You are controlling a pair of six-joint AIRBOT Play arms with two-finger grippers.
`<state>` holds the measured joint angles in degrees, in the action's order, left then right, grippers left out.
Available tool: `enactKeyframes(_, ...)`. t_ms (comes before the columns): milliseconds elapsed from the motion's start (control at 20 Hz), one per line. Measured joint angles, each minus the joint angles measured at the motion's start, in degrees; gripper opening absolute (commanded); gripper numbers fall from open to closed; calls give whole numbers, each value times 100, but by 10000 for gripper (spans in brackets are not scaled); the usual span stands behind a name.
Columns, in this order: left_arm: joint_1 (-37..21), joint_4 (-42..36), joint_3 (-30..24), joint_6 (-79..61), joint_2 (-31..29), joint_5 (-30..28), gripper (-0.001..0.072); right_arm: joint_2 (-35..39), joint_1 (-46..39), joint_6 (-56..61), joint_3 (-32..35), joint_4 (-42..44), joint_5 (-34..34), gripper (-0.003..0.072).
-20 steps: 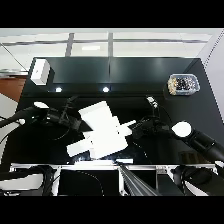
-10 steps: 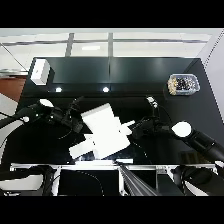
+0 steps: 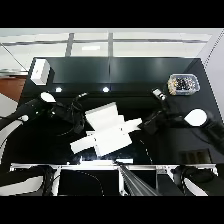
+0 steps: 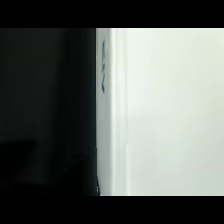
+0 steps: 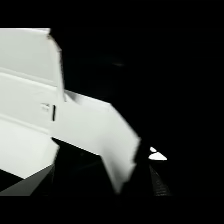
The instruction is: Fold the box and place the chain.
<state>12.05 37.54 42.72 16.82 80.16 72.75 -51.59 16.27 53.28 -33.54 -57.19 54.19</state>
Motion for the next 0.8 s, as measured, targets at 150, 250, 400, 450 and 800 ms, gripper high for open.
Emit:
enactKeyframes(150, 647, 435, -44, -682, -533, -732, 25, 28, -348, -437, -313, -848, 723, 712)
enactKeyframes(250, 1010, 662, -107, -1034, -730, -1327, 25, 35, -413, -914, -382, -946, 850, 711)
enactKeyframes(400, 1294, 946, -157, -1456, -702, -1838, 25, 39, -367, -1790, -369, -509, 723, 712)
enactKeyframes(450, 1338, 1010, -164, -1534, -651, -1912, 24, 37, -295, -2127, -339, -289, 651, 712)
enactKeyframes(800, 1464, 1163, -181, -1775, -444, -2312, 25, 35, 688, -3458, 264, 476, -81, 712)
